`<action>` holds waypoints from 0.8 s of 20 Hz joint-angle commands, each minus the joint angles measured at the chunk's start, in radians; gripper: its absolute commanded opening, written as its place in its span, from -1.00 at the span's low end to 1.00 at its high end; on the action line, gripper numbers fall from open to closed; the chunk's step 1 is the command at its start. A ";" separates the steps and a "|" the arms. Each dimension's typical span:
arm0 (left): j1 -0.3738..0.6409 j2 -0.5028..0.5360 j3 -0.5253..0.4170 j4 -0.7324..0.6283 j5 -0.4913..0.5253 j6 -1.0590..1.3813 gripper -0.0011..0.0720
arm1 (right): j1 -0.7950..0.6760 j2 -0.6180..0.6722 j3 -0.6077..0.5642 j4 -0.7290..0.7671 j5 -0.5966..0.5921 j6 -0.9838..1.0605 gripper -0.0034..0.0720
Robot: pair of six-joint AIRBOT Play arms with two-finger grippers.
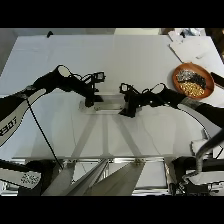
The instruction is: Fold the box and place the chain.
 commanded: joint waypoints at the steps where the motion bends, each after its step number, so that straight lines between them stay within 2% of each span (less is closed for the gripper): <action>1: -0.001 0.000 0.000 0.000 0.000 0.000 -0.93 | 0.004 -0.004 -0.003 0.034 0.002 -0.019 0.93; 11: -0.001 0.000 0.000 0.000 -0.001 0.000 -0.93 | 0.004 -0.047 -0.003 0.036 0.037 -0.019 0.93; 16: -0.001 0.000 0.000 0.000 -0.001 0.000 -0.93 | -0.024 -0.047 -0.003 0.000 0.113 -0.037 0.93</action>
